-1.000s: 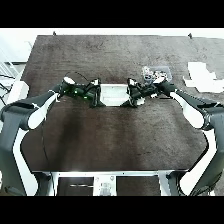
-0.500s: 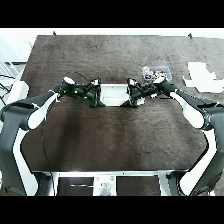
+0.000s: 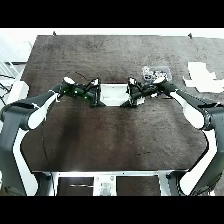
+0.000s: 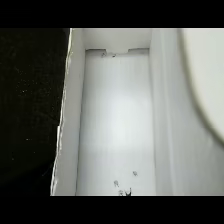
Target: Fold the box and place the chain.
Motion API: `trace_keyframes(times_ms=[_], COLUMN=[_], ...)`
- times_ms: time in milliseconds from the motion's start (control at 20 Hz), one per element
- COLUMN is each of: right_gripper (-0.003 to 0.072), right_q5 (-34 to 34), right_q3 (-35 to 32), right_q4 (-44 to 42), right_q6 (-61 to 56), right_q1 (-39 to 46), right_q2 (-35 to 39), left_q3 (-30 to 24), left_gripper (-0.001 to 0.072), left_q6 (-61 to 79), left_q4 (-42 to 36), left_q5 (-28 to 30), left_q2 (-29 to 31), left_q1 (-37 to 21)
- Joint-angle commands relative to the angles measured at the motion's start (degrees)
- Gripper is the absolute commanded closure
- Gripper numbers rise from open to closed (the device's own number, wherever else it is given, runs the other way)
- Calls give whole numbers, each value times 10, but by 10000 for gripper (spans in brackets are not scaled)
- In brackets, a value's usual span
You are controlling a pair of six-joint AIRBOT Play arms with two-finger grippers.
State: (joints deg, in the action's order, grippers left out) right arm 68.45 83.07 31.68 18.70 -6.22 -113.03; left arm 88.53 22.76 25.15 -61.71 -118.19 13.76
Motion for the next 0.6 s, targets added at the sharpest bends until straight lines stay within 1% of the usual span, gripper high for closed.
trace_keyframes(times_ms=[0, 150, 300, 450, 550], right_gripper=[-34, -34, -34, -34, -34], right_q5=[9, 30, 31, 35, 64], right_q3=[0, 0, 0, 0, 0], right_q4=[-2, 1, 7, 9, 8], right_q6=[-16, -29, -36, -67, -79], right_q1=[13, 37, 68, 94, 103], right_q2=[3, 13, 39, 70, 85], left_q3=[0, 0, 0, 0, 0], left_gripper=[302, 302, 302, 302, 302], left_q6=[0, 0, 0, 0, 0], left_q4=[1, 1, 1, 1, 1], left_q5=[-3, -3, -3, -3, -3], left_q2=[0, 0, 0, 0, 0], left_q1=[0, 0, 0, 0, 0])
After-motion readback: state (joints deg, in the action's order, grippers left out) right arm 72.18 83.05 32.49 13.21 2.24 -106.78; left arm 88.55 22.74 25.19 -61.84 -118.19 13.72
